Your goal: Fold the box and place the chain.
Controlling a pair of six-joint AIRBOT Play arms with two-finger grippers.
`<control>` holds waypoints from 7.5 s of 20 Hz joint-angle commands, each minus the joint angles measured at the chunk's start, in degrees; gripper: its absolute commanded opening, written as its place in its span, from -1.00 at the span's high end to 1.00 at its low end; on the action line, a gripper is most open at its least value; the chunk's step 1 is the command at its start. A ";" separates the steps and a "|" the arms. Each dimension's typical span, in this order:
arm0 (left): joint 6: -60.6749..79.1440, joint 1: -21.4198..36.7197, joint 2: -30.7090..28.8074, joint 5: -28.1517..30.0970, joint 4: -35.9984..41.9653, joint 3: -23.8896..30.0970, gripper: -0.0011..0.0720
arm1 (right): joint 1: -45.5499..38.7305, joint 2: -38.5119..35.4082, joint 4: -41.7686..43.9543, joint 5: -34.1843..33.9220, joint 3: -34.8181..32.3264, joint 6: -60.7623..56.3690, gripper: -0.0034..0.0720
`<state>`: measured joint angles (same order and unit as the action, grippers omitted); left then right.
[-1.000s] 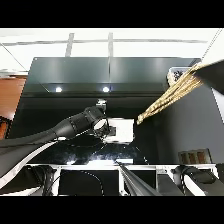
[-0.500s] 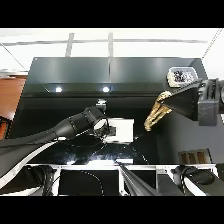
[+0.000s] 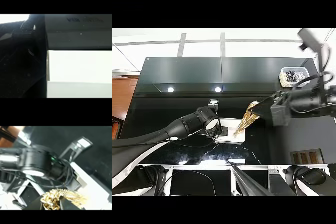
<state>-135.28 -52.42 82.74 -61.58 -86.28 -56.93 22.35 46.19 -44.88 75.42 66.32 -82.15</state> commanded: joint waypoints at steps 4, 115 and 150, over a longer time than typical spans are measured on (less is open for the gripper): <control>0.02 0.00 0.04 0.00 0.37 0.02 0.90 | 2.34 0.17 0.46 -6.38 -9.66 -1.46 0.83; 150.00 17.62 -11.26 19.15 60.83 26.10 -0.97 | -18.18 -7.76 -15.02 -7.10 -18.99 -7.65 -0.39; 147.27 15.32 -11.23 23.04 61.29 26.03 -0.13 | 0.37 3.48 -14.93 -33.14 -25.88 18.80 -0.96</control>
<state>11.99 -37.08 71.46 -38.52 -24.97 -30.85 18.26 45.63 -60.12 48.90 40.66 -69.89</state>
